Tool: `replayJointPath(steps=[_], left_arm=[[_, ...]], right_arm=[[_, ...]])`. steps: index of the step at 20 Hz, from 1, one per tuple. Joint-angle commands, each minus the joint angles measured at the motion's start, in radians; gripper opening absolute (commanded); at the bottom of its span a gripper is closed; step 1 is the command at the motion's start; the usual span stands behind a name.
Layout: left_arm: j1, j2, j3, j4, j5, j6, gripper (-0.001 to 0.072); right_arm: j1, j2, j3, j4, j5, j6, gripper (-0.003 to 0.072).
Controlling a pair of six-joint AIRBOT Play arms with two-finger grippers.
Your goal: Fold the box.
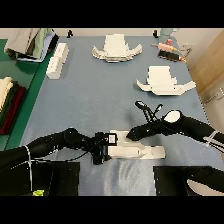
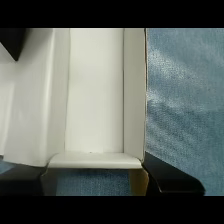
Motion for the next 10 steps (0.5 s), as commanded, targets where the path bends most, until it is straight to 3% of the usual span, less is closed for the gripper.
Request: replayJointPath(steps=[1, 6, 10], left_arm=[[0.0, -0.001, 0.0, 0.0, 0.0, 0.002, 0.0471], [0.0, -0.001, 0.0, 0.0, 0.0, 0.002, 0.047], [0.0, -0.001, 0.0, 0.0, 0.0, 0.002, 0.0471]], right_arm=[[0.006, -0.002, 0.001, -0.009, 0.002, 0.026, 0.0004], [0.006, 0.013, 0.003, -0.007, 0.012, 0.035, 0.0004], [0.004, 0.119, 0.022, -0.017, 0.012, 0.033, 0.0004]])
